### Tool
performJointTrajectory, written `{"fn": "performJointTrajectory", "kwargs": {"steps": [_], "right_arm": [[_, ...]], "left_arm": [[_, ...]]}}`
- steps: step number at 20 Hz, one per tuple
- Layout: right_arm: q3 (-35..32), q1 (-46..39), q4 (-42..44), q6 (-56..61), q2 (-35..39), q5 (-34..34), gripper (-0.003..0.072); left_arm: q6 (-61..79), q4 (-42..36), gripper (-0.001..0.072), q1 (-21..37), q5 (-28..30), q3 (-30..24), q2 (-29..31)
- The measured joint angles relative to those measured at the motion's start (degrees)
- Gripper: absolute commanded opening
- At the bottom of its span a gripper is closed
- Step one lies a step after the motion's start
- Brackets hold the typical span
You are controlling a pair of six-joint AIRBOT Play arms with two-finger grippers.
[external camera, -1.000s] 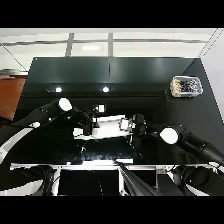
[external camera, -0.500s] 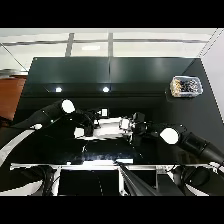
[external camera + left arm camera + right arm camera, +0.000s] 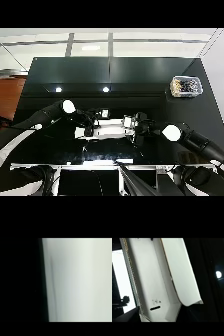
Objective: Fold the box and place the chain.
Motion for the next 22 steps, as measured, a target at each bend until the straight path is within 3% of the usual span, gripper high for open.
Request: {"fn": "performJointTrajectory", "kwargs": {"steps": [6,12,22], "right_arm": [[0.0,-1.1,8.3,-9.7,-2.8,0.2,0.072],[0.0,-4.2,19.8,-21.9,-6.6,5.8,0.072],[0.0,-5.0,23.6,-26.8,-13.1,7.2,0.072]], "left_arm": [[0.0,0.0,0.0029,0.0,0.1,0.0,0.0],[0.0,0.1,0.0029,0.0,0.3,0.0,-0.1],[0.0,0.1,0.003,0.0,0.3,0.0,-0.1]]}}
